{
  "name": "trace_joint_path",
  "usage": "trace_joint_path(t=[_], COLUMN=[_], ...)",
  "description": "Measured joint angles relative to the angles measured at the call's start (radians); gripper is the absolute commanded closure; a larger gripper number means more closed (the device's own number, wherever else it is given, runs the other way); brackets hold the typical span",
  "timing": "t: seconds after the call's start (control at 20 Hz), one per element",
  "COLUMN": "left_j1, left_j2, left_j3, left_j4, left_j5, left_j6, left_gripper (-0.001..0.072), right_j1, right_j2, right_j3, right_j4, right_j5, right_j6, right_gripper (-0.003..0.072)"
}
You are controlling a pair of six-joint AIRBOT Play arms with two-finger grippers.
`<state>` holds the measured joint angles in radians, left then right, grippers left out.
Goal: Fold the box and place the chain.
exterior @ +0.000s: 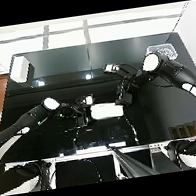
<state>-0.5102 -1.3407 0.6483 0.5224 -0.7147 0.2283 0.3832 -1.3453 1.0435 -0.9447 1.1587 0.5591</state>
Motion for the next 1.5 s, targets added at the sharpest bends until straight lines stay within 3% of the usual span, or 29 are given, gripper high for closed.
trace_joint_path(t=[0.4,1.0,1.05,1.1,1.15,1.5], left_j1=[0.0,0.0,0.0,0.0,0.0,0.0], left_j2=[0.0,0.0,0.0,0.0,0.0,0.0], left_j3=[0.0,0.0,0.0,0.0,0.0,0.0], left_j4=[0.0,0.0,0.0,0.0,0.0,0.0], left_j5=[0.0,0.0,0.0,0.001,0.001,0.002], left_j6=[-0.001,-0.002,-0.002,-0.002,-0.002,-0.002], left_gripper=[0.0244,0.0244,0.0244,0.0244,0.0244,0.0246], right_j1=[-0.011,0.011,0.011,0.011,0.011,0.011], right_j2=[0.026,0.025,0.025,0.025,0.025,0.025], right_j3=[-0.012,-0.064,-0.065,-0.065,-0.066,-0.066], right_j4=[0.1,0.112,0.111,0.111,0.112,0.109], right_j5=[0.072,-0.027,-0.029,-0.029,-0.027,-0.001], right_j6=[-0.081,-0.19,-0.195,-0.201,-0.204,-0.198], right_gripper=[-0.0034,-0.0034,0.0006,0.015,0.0201,0.0202])
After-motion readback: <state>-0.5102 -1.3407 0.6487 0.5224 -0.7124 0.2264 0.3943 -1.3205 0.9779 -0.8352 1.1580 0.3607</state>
